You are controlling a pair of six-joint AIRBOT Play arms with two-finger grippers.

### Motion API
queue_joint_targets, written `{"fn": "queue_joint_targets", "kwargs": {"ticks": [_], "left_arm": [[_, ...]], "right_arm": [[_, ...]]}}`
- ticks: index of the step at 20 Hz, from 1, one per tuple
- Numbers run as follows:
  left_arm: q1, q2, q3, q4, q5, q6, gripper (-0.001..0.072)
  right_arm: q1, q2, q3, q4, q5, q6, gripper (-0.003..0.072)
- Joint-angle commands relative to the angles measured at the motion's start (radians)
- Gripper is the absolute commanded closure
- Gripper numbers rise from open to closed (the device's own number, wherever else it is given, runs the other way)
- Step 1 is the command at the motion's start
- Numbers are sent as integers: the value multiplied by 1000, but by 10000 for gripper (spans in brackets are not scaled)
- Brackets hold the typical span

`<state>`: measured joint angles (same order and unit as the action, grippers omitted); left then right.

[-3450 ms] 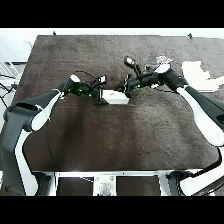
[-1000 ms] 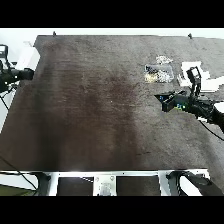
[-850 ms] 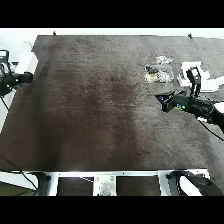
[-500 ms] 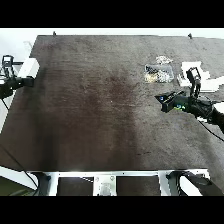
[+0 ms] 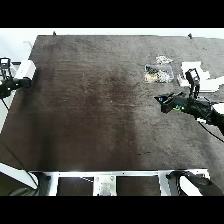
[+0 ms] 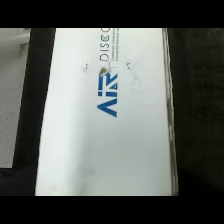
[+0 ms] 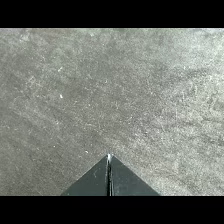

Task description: Fold the box and place the chain.

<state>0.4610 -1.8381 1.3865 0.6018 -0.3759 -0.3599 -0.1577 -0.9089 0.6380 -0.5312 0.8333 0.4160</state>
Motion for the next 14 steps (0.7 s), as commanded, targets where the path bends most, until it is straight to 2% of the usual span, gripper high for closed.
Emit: {"fn": "queue_joint_targets", "kwargs": {"ticks": [1, 2, 3, 5, 6, 7, 8, 9, 14], "left_arm": [[11, -31, 43, 7, -76, 2, 569], [11, -32, 43, 6, -77, 3, 212], [11, -32, 43, 5, -77, 2, 95], [11, -32, 43, 6, -77, 4, 78], [11, -32, 43, 5, -74, 13, -11], [11, -32, 43, 5, -73, 14, -11], [11, -32, 43, 5, -74, 21, -11], [11, -31, 43, 6, -78, 26, -11], [11, 13, 51, 31, -89, 29, -11]], "right_arm": [[0, -1, 0, 0, 0, 0, 672], [0, -1, 0, 1, 1, 0, 672], [0, -1, 0, 5, 1, 0, 672], [0, -1, 0, 18, 0, 0, 671], [0, -1, 0, 25, 0, 0, 671], [0, -1, 0, 26, 0, 0, 671], [0, -1, 0, 26, 0, 0, 613], [0, -1, 0, 27, 0, 0, 508], [0, 0, 0, 34, 0, 0, 320]]}}
